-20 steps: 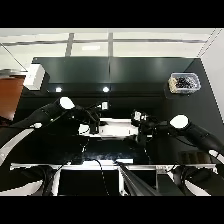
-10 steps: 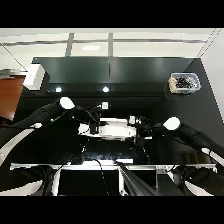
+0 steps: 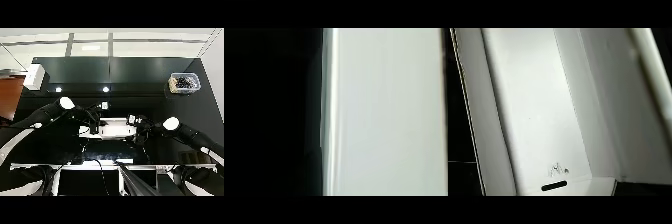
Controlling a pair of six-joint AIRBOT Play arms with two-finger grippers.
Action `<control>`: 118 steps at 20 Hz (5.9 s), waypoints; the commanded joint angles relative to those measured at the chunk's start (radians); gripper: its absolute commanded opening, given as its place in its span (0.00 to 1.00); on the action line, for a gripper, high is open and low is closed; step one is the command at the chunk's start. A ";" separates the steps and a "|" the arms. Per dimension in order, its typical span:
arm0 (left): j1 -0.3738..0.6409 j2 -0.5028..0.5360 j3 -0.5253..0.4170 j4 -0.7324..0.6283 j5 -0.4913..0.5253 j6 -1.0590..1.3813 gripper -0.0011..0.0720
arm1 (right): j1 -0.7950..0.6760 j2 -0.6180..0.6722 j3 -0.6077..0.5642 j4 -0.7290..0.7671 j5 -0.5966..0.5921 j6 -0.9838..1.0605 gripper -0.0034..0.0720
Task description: Fold the box and place the chain.
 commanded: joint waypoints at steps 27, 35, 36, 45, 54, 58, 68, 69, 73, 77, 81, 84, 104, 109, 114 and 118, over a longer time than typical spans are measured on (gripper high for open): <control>0.001 0.000 0.001 0.004 0.012 -0.023 0.05 | 0.001 -0.037 0.002 0.026 -0.001 -0.156 0.82; 0.001 0.000 0.001 0.003 0.011 -0.023 0.05 | 0.000 -0.037 0.002 0.025 -0.008 -0.149 0.82; 0.001 0.000 0.001 0.003 0.011 -0.023 0.05 | 0.000 -0.037 0.002 0.025 -0.008 -0.149 0.82; 0.001 0.000 0.001 0.004 0.010 -0.023 0.05 | 0.000 -0.037 0.002 0.025 -0.008 -0.149 0.62; 0.001 0.000 0.001 0.004 0.011 -0.023 0.06 | 0.000 -0.037 0.002 0.025 -0.008 -0.149 0.45; 0.002 0.001 0.001 0.003 0.009 -0.027 0.31 | 0.000 -0.037 0.002 0.025 -0.008 -0.149 0.45; 0.092 0.163 0.001 0.116 -0.027 -0.208 0.92 | 0.000 -0.037 0.002 0.026 -0.010 -0.148 0.45; 0.116 0.198 0.001 0.171 -0.085 -0.267 0.92 | 0.000 -0.037 0.002 0.026 -0.010 -0.147 0.45; 0.195 0.333 0.001 0.369 -0.315 -0.603 0.75 | 0.000 -0.037 0.002 0.026 -0.011 -0.147 0.45; 0.263 0.420 -0.011 0.279 -0.495 -0.748 0.05 | 0.000 -0.037 0.002 0.026 -0.011 -0.147 0.45; 0.204 0.436 -0.167 -0.141 -0.317 -0.647 0.05 | 0.000 -0.037 0.002 0.026 -0.011 -0.147 0.45; 0.106 0.421 -0.256 -0.240 -0.052 -0.551 0.05 | 0.000 -0.037 0.002 0.026 -0.011 -0.147 0.45; -0.100 0.221 -0.254 -0.285 0.432 -0.448 0.05 | 0.000 -0.037 0.002 0.026 -0.011 -0.146 0.45; -0.008 0.250 -0.237 -0.283 0.362 -0.448 0.05 | 0.000 -0.037 0.002 0.026 -0.011 -0.146 0.45; 0.203 0.373 -0.237 -0.067 0.128 -0.438 0.41 | 0.001 -0.037 0.002 0.026 -0.011 -0.146 0.45; 0.224 0.371 -0.240 0.205 -0.043 -0.342 0.99 | 0.001 -0.037 0.002 0.026 -0.011 -0.146 0.45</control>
